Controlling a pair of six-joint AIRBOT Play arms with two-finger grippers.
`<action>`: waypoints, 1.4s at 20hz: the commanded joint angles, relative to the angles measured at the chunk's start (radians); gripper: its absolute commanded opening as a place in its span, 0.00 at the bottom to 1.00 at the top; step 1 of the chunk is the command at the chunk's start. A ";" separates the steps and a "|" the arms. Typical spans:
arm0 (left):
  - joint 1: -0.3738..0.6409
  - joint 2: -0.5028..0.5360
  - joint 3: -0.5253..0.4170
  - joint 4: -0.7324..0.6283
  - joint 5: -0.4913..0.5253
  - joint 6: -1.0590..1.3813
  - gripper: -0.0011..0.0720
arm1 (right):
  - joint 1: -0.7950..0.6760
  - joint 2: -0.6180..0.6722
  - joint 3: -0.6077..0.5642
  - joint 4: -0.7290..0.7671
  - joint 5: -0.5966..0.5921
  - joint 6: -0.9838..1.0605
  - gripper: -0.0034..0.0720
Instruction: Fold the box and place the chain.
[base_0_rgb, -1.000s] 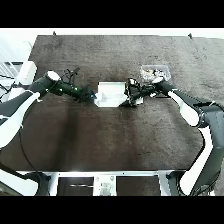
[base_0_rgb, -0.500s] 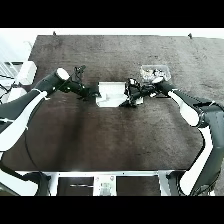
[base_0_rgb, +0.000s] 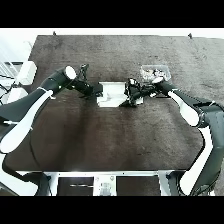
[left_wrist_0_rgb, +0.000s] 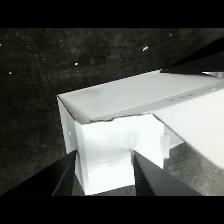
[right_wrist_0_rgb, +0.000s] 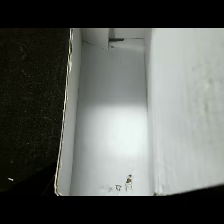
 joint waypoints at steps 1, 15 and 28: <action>-0.018 -0.034 0.036 0.026 -0.030 -0.022 0.59 | 0.000 0.000 0.000 0.000 0.000 0.000 0.52; -0.082 -0.164 0.260 0.304 -0.228 -0.210 0.59 | 0.000 0.000 0.000 0.000 0.000 0.000 0.53; -0.117 -0.256 0.439 0.370 -0.394 -0.315 0.58 | 0.000 0.000 0.000 0.000 0.000 0.000 0.52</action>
